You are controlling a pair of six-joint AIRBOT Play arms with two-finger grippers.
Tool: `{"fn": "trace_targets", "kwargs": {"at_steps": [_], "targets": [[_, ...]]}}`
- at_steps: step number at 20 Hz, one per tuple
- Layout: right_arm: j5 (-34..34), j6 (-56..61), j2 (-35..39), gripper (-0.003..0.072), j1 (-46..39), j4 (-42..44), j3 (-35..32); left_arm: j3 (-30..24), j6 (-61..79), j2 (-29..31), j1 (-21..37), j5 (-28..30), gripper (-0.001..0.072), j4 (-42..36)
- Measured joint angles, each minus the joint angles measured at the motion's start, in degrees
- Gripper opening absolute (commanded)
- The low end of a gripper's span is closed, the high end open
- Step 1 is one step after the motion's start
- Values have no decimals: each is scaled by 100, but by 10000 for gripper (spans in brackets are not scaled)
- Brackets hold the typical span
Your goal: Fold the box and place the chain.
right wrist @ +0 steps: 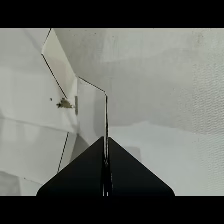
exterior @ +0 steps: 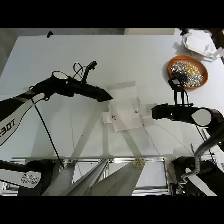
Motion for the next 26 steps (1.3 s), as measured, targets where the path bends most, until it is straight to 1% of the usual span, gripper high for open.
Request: {"fn": "trace_targets", "kwargs": {"at_steps": [7,9,11,12,13,14,15,16,17,18,24,25,26], "targets": [[7,-4,0,18,0,0,0,151,162,-293,-271,-149,489,195],[9,-4,0,18,0,2,0,157,238,-352,-400,-125,472,247],[13,-4,0,18,0,2,0,162,286,-393,-511,20,397,275],[20,-2,0,18,0,0,0,164,306,-407,-553,109,382,282],[22,-4,0,18,0,2,0,166,313,-415,-575,155,328,295],[22,-4,0,18,0,0,0,166,321,-422,-588,199,248,326],[28,-2,0,18,0,0,0,166,330,-424,-590,210,211,391],[33,-2,0,18,0,0,0,166,332,-424,-588,214,119,439],[33,-2,0,18,0,0,0,166,334,-424,-581,216,45,479],[28,-2,0,18,0,4,-2,166,361,-424,-570,195,16,492],[39,-2,0,18,2,-61,-2,166,855,-422,-551,162,3,581],[44,-2,0,28,2,-81,-2,166,1001,-420,-551,103,2,595],[48,-2,0,118,2,-92,-2,166,1156,-417,-551,31,2,612]]}}
